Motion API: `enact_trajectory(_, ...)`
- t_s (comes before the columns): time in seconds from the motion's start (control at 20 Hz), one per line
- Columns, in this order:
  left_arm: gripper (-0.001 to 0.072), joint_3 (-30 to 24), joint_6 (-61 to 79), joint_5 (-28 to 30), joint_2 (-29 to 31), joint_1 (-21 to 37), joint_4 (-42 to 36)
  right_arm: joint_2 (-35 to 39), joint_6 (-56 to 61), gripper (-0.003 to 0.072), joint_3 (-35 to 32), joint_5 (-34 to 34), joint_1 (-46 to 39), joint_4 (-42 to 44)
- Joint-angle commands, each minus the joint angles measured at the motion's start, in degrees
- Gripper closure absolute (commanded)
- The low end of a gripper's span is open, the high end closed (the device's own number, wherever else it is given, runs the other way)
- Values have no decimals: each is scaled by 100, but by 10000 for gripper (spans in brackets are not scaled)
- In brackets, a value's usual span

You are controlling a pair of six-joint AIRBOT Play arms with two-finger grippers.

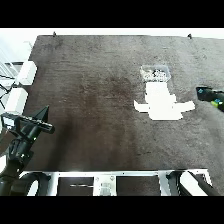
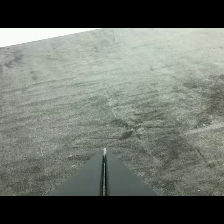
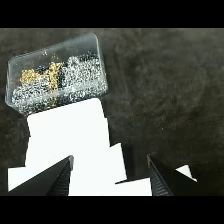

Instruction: Fold the box and place the chain.

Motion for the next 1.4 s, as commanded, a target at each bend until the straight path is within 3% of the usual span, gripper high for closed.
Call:
enact_trajectory(0.0, 690, -2, 0, 0, 4, -2, 0, -1541, 669, 139, 1615, 2267, -977, -719)
enact_trajectory(0.25, 690, -2, 0, 0, 4, -2, 0, -3283, 1012, 139, 3628, 3788, -914, -1906)
enact_trajectory(0.4, 690, -2, 0, 2, 4, -2, 0, -3901, 1091, 140, 4179, 3910, -837, -2063)
enact_trajectory(0.85, 690, -2, 0, 0, 4, -2, 0, -4920, 984, 143, 4603, 4107, -435, -2367)
enact_trajectory(1.1, 690, -2, 0, -2, 4, -2, 0, -5335, 1054, 192, 4658, 4341, -223, -2422)
enact_trajectory(1.35, 690, -2, 0, 2, 4, -2, 0, -5659, 1099, 193, 4658, 4828, 63, -2337)
